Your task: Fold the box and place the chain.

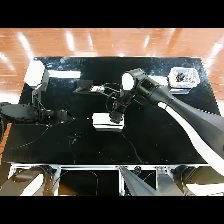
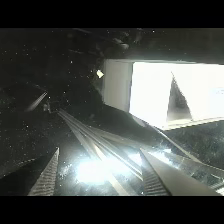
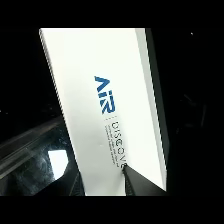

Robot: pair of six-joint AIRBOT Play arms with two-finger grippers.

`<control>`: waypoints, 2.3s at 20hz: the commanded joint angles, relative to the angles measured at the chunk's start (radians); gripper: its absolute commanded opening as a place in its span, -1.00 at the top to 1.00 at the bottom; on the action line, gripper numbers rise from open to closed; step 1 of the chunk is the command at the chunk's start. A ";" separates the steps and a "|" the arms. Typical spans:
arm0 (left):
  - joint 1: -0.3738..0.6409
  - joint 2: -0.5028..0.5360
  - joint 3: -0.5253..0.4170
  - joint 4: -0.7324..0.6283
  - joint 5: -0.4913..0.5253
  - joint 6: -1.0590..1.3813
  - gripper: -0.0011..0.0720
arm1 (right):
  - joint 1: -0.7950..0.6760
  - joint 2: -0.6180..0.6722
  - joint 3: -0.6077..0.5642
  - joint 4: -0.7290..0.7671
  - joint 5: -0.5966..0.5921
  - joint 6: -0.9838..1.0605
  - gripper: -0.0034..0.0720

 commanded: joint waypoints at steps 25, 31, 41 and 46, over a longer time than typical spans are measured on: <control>0.000 -0.001 0.000 0.000 0.003 0.016 -0.70 | 0.013 0.084 -0.016 -0.051 -0.039 0.286 -0.35; 0.000 -0.001 0.000 0.000 -0.002 0.041 -0.70 | -0.097 0.315 -0.283 0.157 -0.345 0.706 0.83; 0.000 -0.003 0.000 0.000 -0.004 0.071 -0.70 | 0.143 0.340 -0.663 0.433 -0.935 1.056 0.83; 0.000 -0.003 0.000 0.000 0.003 0.071 -0.70 | 0.094 0.335 -0.662 0.443 -0.929 1.054 0.83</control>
